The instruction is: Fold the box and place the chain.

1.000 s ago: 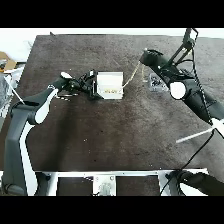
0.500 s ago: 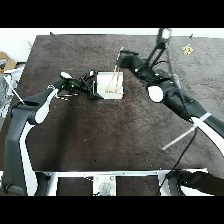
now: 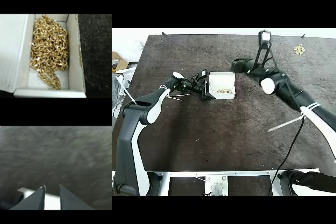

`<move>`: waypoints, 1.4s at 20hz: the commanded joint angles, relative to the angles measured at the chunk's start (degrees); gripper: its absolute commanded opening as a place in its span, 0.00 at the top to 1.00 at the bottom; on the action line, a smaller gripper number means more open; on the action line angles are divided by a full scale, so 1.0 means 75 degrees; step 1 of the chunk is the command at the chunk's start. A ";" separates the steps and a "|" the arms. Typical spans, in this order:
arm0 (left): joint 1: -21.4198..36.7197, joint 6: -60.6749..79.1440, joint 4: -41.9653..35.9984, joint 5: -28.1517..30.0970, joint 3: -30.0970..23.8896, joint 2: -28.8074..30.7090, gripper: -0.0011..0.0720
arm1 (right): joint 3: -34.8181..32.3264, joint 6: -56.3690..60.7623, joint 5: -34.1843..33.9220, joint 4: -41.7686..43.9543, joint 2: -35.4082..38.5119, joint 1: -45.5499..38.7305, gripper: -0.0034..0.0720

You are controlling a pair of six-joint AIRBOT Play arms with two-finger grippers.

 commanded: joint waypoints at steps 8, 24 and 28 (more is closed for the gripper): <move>0.0003 0.0000 0.0000 0.0003 0.0000 -0.0003 0.67 | 0.3818 -0.8926 0.5907 0.7399 -0.3010 -0.2483 0.69; 0.0003 0.0000 0.0000 0.0003 0.0000 -0.0003 0.67 | 0.4331 -1.1753 0.7909 0.7787 -0.4403 -0.2570 0.75; 0.0003 0.0000 0.0000 0.0003 0.0000 -0.0003 0.67 | 0.3902 -1.1785 0.8005 0.7790 -0.4144 -0.2541 0.75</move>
